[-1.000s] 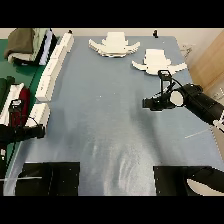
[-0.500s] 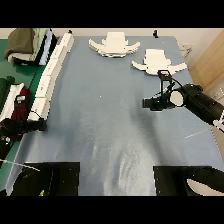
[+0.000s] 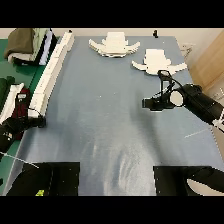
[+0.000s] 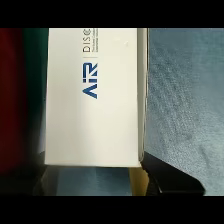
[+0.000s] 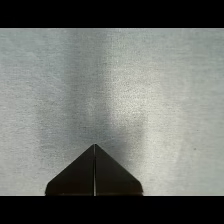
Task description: Fold the box.
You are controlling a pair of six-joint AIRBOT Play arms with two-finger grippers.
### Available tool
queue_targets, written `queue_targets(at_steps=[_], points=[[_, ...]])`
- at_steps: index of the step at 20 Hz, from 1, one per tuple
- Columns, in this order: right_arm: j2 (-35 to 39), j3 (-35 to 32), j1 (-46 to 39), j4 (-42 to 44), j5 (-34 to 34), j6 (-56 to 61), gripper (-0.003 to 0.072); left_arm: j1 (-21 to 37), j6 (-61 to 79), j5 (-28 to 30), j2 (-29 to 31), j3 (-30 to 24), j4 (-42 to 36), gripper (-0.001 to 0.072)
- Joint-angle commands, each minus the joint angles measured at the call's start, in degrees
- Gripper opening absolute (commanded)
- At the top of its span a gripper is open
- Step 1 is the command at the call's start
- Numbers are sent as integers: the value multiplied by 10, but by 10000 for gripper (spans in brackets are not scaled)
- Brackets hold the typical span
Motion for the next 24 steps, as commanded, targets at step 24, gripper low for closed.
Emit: queue_targets(at_steps=[24], points=[[0,0,1,37,9,-12,6,2,-154,-450,58,108,171,685]])
